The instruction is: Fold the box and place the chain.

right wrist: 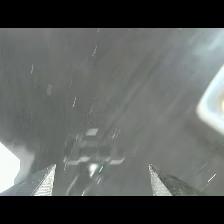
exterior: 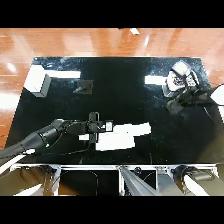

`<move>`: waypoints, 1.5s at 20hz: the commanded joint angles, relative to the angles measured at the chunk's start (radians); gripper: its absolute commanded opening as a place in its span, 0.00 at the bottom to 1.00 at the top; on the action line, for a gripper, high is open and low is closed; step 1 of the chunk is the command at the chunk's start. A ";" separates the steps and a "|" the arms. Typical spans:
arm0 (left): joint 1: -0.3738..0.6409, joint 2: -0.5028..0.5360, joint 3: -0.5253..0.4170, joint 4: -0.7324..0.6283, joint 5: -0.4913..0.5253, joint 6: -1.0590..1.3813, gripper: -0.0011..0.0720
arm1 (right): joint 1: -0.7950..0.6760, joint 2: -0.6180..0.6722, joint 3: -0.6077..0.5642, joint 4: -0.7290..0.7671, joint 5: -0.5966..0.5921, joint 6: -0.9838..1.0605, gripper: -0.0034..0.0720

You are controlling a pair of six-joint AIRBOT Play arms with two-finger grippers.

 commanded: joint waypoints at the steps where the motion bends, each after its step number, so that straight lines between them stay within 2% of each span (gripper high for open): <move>1: -0.001 -0.001 0.000 -0.010 0.001 0.000 0.05 | -0.023 0.004 -0.179 0.069 0.043 -0.107 1.00; 2: -0.001 -0.001 0.000 -0.009 -0.002 0.000 0.04 | 0.010 0.029 -0.250 0.150 -0.009 -0.168 1.00; 4: 0.000 -0.001 0.000 -0.009 -0.001 0.000 0.04 | 0.106 0.036 -0.311 0.246 -0.020 -0.336 1.00; 9: -0.001 -0.001 0.000 -0.010 0.000 0.000 0.05 | 0.337 0.034 -0.354 0.209 -0.090 -0.500 1.00; 11: 0.000 -0.001 0.000 -0.010 0.001 0.000 0.04 | 0.385 0.024 -0.386 0.208 -0.117 -0.585 1.00; 16: 0.000 -0.027 0.008 -0.007 -0.010 0.000 0.04 | 0.484 0.019 -0.427 0.224 -0.236 -0.635 1.00; 19: 0.000 -0.068 0.063 0.022 0.014 0.000 0.04 | 0.502 0.019 -0.435 0.223 -0.348 -0.660 1.00; 24: 0.021 -0.087 0.098 0.046 0.058 0.000 0.04 | 0.502 0.019 -0.435 0.224 -0.335 -0.698 1.00; 30: 0.043 -0.091 0.098 0.042 0.082 0.000 0.05 | 0.519 0.019 -0.445 0.321 -0.313 -0.765 1.00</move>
